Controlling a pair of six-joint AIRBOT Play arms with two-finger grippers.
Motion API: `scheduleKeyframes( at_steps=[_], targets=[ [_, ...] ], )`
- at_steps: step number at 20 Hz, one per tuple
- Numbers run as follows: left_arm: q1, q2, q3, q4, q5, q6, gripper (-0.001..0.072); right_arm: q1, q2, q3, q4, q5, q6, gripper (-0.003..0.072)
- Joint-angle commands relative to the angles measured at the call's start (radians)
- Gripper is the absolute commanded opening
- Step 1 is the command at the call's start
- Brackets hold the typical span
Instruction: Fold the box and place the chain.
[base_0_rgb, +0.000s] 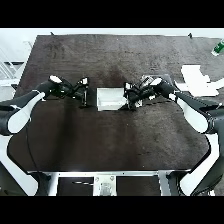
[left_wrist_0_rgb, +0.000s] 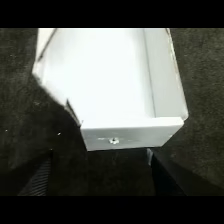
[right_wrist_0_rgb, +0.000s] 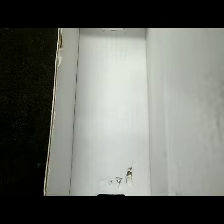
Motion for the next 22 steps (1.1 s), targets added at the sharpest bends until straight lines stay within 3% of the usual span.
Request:
scheduleKeyframes(
  at_steps=[1,10,22],
  targets=[
    [-0.018,-0.005,0.001,0.011,-0.045,0.01,0.0715,0.001,0.0,0.0,0.0,0.0,0.0,0.0573],
    [-0.05,-0.006,0.001,0.037,-0.021,0.008,0.0715,0.001,0.0,0.0,0.0,0.0,0.0,0.0574],
    [-0.07,-0.027,0.009,-0.026,0.099,0.007,0.0715,0.001,0.0,0.0,0.0,0.0,0.0,0.0573]
  ],
)
